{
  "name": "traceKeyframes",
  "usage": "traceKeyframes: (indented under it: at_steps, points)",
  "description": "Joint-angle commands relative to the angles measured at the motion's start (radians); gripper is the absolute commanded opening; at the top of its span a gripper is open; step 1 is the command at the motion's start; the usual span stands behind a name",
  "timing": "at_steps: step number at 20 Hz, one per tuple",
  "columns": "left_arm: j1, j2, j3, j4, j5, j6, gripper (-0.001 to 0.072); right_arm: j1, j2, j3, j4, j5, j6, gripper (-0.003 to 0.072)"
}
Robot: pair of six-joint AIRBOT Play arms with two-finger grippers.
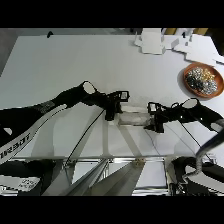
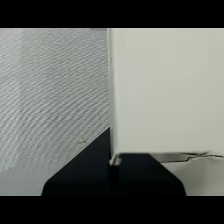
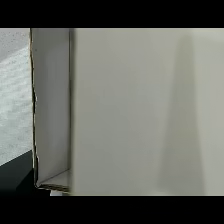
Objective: Fold the box and place the chain.
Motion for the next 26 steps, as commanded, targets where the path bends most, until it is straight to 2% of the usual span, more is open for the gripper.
traceKeyframes:
  at_steps: [1,13,18,23,26]
  points:
    - [0.000,0.001,0.000,0.000,0.000,0.000,0.0010,-0.002,0.014,-0.002,0.000,0.016,0.005,0.0662]
    - [0.000,0.001,0.000,0.000,0.000,0.000,0.0010,-0.025,0.039,-0.035,0.053,-0.011,-0.032,0.0662]
    - [0.001,0.001,0.000,0.000,0.000,0.000,0.0010,0.013,0.037,-0.036,0.076,-0.038,-0.058,0.0639]
    - [0.001,0.001,0.000,0.000,0.000,0.000,0.0010,0.014,0.037,-0.036,0.050,-0.038,-0.054,0.0452]
    - [0.001,0.001,0.000,0.000,0.000,0.000,0.0010,0.011,0.037,-0.041,0.045,-0.037,-0.050,0.0440]
